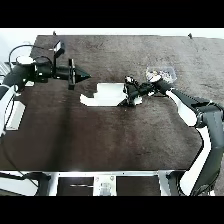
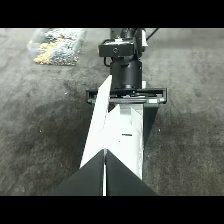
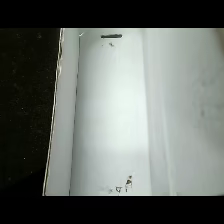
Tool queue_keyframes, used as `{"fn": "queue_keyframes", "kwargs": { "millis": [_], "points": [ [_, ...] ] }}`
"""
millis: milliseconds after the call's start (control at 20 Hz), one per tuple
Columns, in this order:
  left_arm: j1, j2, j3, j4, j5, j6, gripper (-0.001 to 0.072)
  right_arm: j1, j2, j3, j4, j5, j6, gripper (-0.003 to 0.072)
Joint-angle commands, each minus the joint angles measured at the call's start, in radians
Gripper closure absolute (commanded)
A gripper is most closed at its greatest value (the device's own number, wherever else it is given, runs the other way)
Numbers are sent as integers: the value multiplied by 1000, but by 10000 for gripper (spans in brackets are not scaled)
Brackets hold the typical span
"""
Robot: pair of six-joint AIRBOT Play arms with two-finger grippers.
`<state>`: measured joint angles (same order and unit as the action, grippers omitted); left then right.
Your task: Fold the box and place the chain.
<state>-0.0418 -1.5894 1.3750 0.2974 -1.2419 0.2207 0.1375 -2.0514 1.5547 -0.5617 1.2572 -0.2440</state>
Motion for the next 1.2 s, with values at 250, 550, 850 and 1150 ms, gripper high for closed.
{"fn": "queue_keyframes", "kwargs": {
  "millis": [250, 550, 850, 1150],
  "points": [
    [-155, 26, -206, -4, 311, -13, 696, 0, -1, 0, 0, 0, 0, 104],
    [-171, -90, -179, -58, 368, -13, 696, 0, -1, 0, 0, 0, 0, 103],
    [-170, -177, -7, -56, 422, -65, 697, 0, -1, 0, 0, 0, 0, 103],
    [-170, -273, 77, 8, 423, -127, 696, 0, -1, 0, 0, 0, 0, 104]
  ]
}}
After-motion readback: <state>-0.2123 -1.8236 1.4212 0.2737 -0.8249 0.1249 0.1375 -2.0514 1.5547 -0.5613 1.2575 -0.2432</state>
